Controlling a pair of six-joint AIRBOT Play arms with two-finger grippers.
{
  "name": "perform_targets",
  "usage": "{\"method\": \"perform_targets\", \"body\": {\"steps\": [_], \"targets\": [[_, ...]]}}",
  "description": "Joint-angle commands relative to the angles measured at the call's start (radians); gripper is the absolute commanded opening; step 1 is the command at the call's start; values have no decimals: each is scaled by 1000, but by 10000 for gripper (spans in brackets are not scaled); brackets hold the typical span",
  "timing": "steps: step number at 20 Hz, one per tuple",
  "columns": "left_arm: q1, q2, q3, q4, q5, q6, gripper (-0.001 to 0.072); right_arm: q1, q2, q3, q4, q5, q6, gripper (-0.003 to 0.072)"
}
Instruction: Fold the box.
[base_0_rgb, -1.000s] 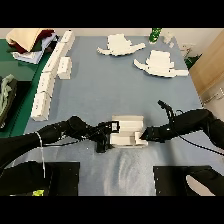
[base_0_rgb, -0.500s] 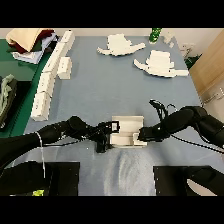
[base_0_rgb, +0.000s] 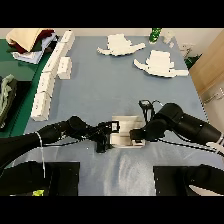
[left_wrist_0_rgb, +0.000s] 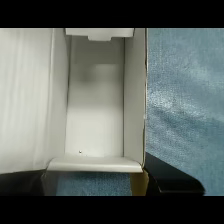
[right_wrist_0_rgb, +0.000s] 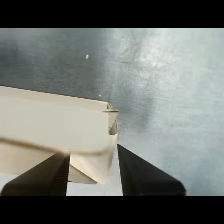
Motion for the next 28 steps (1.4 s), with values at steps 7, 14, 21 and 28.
{"method": "perform_targets", "body": {"steps": [7, 14, 21, 28], "targets": [[0, 0, 1, 0, 0, 0, 472, 63, -134, 32, -74, -18, 232, 384], [0, 0, 1, 0, 0, 0, 472, 89, -140, 32, -106, 23, 317, 351], [0, 0, 1, 0, 0, 0, 472, 90, -141, 32, -137, -8, 324, 0], [0, 0, 1, 0, 0, 0, 472, 90, -134, 32, -113, -13, 296, 345]]}}
